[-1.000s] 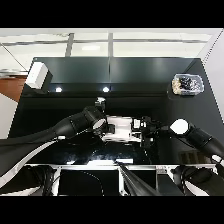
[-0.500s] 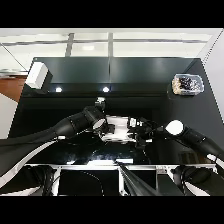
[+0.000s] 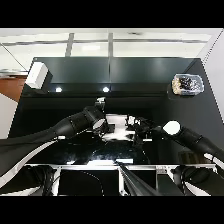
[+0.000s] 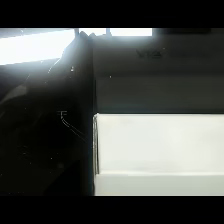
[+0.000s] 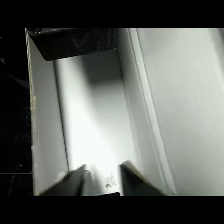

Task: Fold the box and place the chain.

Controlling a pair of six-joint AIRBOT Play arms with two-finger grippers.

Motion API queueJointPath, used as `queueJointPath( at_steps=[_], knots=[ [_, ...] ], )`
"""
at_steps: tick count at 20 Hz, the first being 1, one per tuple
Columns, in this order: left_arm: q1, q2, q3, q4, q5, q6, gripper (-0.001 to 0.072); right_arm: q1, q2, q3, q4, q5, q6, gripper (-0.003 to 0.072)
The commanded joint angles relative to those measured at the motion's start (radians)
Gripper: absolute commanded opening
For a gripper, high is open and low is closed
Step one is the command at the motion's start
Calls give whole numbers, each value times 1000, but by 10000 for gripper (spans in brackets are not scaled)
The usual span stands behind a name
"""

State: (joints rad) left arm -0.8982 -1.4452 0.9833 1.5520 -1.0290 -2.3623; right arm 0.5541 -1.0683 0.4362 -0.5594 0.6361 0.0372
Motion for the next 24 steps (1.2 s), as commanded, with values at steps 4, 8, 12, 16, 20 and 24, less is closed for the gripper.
queueJointPath(
  at_steps=[4, 8, 12, 16, 20, 24],
  knots=[
    [0, 0, 1, -1, -1, 2, 23, 1, -1, -2, 1, -13, 1, 320],
    [0, 0, 1, -1, -1, 2, 23, -24, 18, 5, -71, 0, 152, 43],
    [0, 0, 1, -1, 0, 1, 24, -186, 143, 44, -299, 156, 578, 42],
    [2, 0, 1, 0, 0, 1, 24, -500, 248, 64, -344, 310, 947, 42],
    [2, 0, 1, -1, 0, 1, 24, -778, 244, 31, -365, 409, 1215, 43],
    [2, 0, 1, -1, -1, 2, 24, -791, 173, -46, -344, 456, 1354, 43]
  ],
)
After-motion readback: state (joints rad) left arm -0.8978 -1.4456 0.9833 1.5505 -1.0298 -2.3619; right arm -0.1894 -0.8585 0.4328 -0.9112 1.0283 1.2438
